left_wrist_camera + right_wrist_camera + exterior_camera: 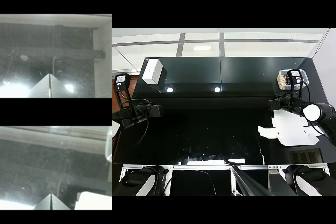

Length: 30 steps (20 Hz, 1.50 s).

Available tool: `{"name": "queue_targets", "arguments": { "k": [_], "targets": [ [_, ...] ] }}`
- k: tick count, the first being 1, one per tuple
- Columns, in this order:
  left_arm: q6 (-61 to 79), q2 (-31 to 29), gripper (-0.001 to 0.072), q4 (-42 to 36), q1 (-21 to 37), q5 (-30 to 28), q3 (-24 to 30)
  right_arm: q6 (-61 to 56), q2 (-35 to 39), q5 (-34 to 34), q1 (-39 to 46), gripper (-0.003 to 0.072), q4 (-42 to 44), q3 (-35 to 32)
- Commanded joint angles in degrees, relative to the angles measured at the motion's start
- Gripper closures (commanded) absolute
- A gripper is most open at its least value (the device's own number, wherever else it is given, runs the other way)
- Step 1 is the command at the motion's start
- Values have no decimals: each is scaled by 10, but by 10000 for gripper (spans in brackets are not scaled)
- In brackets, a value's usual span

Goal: Fold the box and place the chain.

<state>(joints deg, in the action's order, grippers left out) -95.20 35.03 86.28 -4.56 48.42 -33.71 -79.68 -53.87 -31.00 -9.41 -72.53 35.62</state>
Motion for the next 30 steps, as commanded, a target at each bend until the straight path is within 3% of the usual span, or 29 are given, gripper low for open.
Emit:
{"name": "queue_targets", "arguments": {
  "k": [1,14,18,19,20,22,25,27,29,30],
  "targets": [
    [0,0,683,0,0,0,0,0,0,0,0,673,0,0],
    [0,0,683,0,0,0,0,0,0,0,0,672,0,0],
    [0,0,683,-2,0,-7,0,-7,0,50,0,667,93,0],
    [0,0,684,-2,0,-10,0,-7,0,52,3,384,90,4],
    [0,0,683,-2,0,-19,0,-8,0,49,14,-3,84,8],
    [0,0,683,-2,0,-36,0,-19,0,-18,68,-7,32,31],
    [0,0,684,-2,0,-64,0,-94,-7,-137,256,-7,-109,73],
    [0,2,683,-2,0,-67,0,-59,-25,-174,410,-6,-116,98],
    [0,10,657,-2,0,-69,0,21,-65,-199,542,-6,-51,127],
    [0,17,376,-2,0,-69,0,93,-94,-225,593,-6,13,145]
  ]
}}
